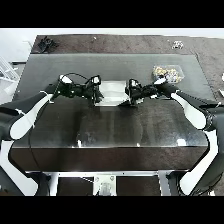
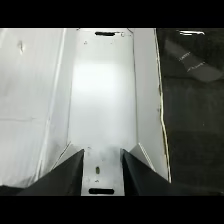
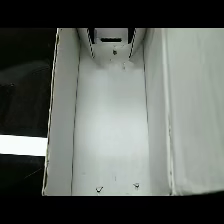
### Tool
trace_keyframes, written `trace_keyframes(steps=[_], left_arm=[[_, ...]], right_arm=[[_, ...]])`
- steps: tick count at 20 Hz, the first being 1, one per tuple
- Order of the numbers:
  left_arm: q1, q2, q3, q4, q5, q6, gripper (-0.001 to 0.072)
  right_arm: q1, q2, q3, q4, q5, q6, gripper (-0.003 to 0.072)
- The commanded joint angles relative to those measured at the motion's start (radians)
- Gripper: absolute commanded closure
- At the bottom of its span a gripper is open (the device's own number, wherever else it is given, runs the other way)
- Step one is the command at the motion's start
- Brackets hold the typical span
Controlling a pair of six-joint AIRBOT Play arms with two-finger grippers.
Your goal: Fold the box and place the chain.
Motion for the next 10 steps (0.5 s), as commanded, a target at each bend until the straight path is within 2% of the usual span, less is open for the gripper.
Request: trace_keyframes(steps=[1,2,4,6,10], left_arm=[[-0.006,-0.003,0.0,-0.002,0.02,0.0,0.04],[-0.006,-0.003,0.0,-0.002,0.02,0.0,0.0321],[-0.006,-0.003,0.0,-0.002,0.02,0.0,0.0322],[-0.006,-0.003,0.0,-0.003,0.021,0.0,0.0145],[-0.006,-0.003,0.0,-0.002,0.022,0.0,0.0146]], right_arm=[[0.001,0.0,0.0,0.0,0.002,0.0,0.011],[0.001,0.0,0.0,0.0,0.002,-0.001,0.011],[0.001,0.0,0.0,0.0,0.002,-0.001,0.0111],[0.001,0.0,0.0,0.0,0.002,-0.001,0.0111],[0.001,0.0,0.0,0.0,0.002,-0.001,0.011]])
